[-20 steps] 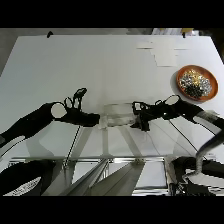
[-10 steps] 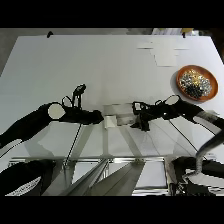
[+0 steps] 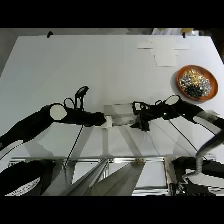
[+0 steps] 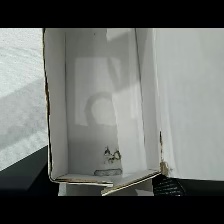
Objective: Fold the box and place the chain.
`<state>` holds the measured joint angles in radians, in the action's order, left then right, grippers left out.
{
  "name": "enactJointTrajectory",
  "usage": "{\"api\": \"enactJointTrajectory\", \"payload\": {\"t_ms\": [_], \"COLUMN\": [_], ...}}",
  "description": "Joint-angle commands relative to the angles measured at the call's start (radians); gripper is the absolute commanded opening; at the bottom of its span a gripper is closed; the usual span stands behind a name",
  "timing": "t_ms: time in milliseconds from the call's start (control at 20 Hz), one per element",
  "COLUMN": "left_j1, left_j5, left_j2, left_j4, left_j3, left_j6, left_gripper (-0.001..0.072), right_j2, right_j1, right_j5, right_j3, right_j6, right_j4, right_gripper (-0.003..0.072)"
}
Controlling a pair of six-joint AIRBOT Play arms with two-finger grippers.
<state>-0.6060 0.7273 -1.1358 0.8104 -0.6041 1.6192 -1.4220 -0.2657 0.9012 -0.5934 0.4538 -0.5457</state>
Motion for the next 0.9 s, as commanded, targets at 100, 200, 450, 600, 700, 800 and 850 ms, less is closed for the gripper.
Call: {"api": "enactJointTrajectory", "payload": {"t_ms": [100,200,450,600,700,800,850], "left_j1": [-0.021,-0.021,-0.045,-0.056,-0.054,-0.053,-0.053], "left_j5": [0.005,0.002,0.052,0.064,0.077,0.078,0.076], "left_j2": [-0.010,-0.011,-0.082,-0.101,-0.101,-0.101,-0.101], "left_j4": [-0.013,-0.009,0.040,0.050,0.082,0.097,0.097], "left_j3": [-0.010,-0.027,-0.107,-0.121,-0.121,-0.121,-0.121], "left_j6": [0.007,0.040,0.114,0.117,0.164,0.212,0.224], "left_gripper": [0.0415,0.0415,0.0414,0.0414,0.0414,0.0414,0.0414], "right_j2": [0.001,0.001,0.001,0.001,0.001,0.001,0.001], "right_j1": [0.000,0.000,0.000,0.000,0.000,0.000,0.000], "right_j5": [0.000,0.000,0.000,0.000,0.000,0.000,0.000], "right_j3": [0.000,0.000,0.000,0.000,0.000,0.000,0.000], "right_j6": [0.000,0.000,0.000,0.000,0.000,0.000,0.000], "right_j4": [0.000,0.000,0.000,0.000,0.000,0.000,0.000], "right_gripper": [0.0320,0.0320,0.0320,0.0320,0.0320,0.0320,0.0320]}}
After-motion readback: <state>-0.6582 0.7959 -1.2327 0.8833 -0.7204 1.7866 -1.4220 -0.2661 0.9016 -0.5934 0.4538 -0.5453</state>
